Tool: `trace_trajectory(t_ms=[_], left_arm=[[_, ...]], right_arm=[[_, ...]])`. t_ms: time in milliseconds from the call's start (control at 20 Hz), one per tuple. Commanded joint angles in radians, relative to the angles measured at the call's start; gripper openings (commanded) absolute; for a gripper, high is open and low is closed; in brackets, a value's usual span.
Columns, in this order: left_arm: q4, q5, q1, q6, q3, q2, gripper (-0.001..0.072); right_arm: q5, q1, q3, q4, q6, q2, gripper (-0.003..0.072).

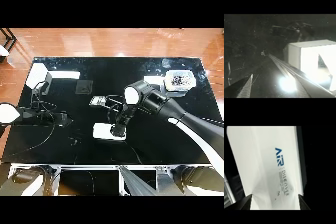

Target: Fold the box and place the chain.

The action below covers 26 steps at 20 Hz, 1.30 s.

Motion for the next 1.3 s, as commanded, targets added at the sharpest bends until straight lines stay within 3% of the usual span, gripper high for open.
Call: trace_trajectory(t_ms=[0,550,650,700,1000,1050,1100,1250], left_arm=[[0.0,-0.002,0.008,0.001,0.0,0.0,0.0633],[0.0,-0.002,0.008,0.001,0.0,0.0,0.0633],[0.0,-0.002,0.008,0.001,0.0,0.0,0.0633],[0.0,-0.002,0.008,0.001,0.0,0.0,0.0633],[0.0,-0.002,0.008,0.001,0.0,0.0,0.0633],[0.0,-0.002,0.008,0.001,0.0,0.0,0.0633],[0.0,-0.002,0.008,0.0,0.0,0.0,0.0633],[0.0,-0.002,0.008,0.001,0.0,0.0,0.0633]], right_arm=[[-0.048,0.014,-0.003,-0.04,-0.003,0.0,0.0707],[-0.037,0.016,-0.004,-0.053,-0.002,0.0,0.0695],[-0.035,0.016,-0.004,-0.053,-0.003,0.0,0.0401],[-0.031,0.016,-0.004,-0.053,-0.003,0.0,0.0306],[-0.022,0.016,-0.003,-0.053,-0.003,0.0,0.0294],[-0.022,0.016,-0.003,-0.053,-0.003,0.0,0.0223],[-0.022,0.016,-0.003,-0.053,-0.003,0.0,0.0023],[-0.022,0.016,-0.003,-0.052,-0.003,0.0,0.0022]])
